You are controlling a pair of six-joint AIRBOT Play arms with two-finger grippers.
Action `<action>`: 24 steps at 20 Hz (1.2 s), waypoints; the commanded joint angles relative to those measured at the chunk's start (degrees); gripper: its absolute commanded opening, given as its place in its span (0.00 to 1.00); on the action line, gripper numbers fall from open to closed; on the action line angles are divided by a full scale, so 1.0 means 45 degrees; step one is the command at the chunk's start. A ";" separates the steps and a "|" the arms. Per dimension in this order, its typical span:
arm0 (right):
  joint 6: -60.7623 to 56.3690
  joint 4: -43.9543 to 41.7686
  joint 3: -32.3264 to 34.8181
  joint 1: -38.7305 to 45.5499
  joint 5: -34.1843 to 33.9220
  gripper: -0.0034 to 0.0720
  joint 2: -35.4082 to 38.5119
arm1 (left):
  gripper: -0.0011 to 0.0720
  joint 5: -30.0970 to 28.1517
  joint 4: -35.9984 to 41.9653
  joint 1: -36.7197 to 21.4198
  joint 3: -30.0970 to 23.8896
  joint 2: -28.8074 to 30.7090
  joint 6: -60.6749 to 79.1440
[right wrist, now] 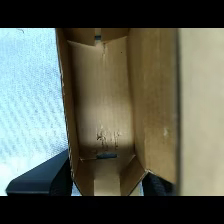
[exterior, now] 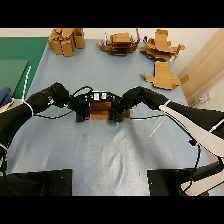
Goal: Fold the box.
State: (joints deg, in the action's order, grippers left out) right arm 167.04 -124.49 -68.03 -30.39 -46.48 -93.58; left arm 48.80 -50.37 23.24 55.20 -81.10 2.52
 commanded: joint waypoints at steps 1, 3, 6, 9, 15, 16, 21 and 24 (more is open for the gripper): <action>0.0073 0.0034 0.0005 -0.0005 -0.0039 0.72 -0.0005 | 0.34 -0.0826 -0.0325 -0.0010 0.0010 0.0000 -0.0039; 0.0068 0.0034 0.0005 -0.0005 -0.0034 0.72 -0.0005 | 0.33 -0.0937 -0.0228 -0.0005 0.0010 0.0000 -0.0039; 0.0073 0.0034 0.0005 -0.0005 -0.0034 0.72 -0.0005 | 0.34 -0.0797 0.0335 -0.0005 0.0010 0.0000 -0.0034; 0.0068 0.0034 0.0005 -0.0005 -0.0034 0.72 -0.0005 | 0.33 -0.0175 0.0631 -0.0005 0.0010 0.0000 -0.0019; -0.0029 0.0034 0.0005 -0.0005 -0.0039 0.72 -0.0005 | 0.34 0.0675 0.0631 -0.0010 0.0010 0.0000 0.0019; -0.0029 0.0034 0.0005 -0.0005 -0.0073 0.72 -0.0005 | 0.34 0.0685 0.0622 -0.0010 0.0019 0.0000 0.0019; -0.0029 0.0034 0.0005 -0.0005 -0.0131 0.72 -0.0005 | 0.34 0.0680 0.0627 -0.0010 0.0355 0.0015 0.0019; -0.0029 0.0034 0.0005 -0.0005 -0.0131 0.72 -0.0005 | 0.34 0.0641 0.0607 -0.0019 0.0656 0.0015 0.0019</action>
State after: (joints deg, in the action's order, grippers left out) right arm 166.82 -124.27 -68.03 -30.39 -47.03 -93.56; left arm 52.01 -47.37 23.20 57.10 -81.10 2.57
